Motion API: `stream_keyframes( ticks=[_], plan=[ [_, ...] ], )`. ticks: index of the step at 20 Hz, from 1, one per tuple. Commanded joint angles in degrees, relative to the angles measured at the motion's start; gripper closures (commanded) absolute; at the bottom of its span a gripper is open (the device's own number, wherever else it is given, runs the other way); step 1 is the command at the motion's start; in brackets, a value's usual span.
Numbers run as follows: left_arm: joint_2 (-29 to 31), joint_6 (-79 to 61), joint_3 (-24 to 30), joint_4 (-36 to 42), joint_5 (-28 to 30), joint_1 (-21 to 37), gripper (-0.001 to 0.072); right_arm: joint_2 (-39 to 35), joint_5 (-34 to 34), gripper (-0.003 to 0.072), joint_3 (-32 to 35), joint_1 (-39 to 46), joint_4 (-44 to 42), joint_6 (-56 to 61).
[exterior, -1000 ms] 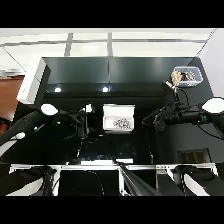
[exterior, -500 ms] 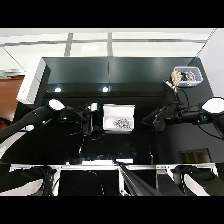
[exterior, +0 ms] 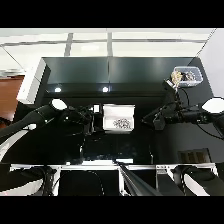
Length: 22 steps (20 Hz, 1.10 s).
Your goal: Fold the box and place the chain.
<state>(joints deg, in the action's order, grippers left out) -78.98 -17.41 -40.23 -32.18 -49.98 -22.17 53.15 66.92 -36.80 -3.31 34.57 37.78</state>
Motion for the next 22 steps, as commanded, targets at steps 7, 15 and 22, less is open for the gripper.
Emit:
stream_keyframes(
  ticks=[7,15,22],
  plan=[
    [-2.56,2.71,-3.28,-0.39,1.40,-2.08,-0.0003,-0.02,-0.33,0.0409,-0.04,0.00,-0.02,0.00],
    [-2.56,2.67,-3.28,-1.60,1.53,-2.95,-0.0003,-0.02,-1.36,0.0409,-0.04,0.00,-0.02,0.00],
    [-2.60,2.67,-3.30,-3.37,1.97,-4.28,-0.0003,-0.02,-1.79,0.0409,-0.04,0.00,-0.02,0.00]
  ],
)
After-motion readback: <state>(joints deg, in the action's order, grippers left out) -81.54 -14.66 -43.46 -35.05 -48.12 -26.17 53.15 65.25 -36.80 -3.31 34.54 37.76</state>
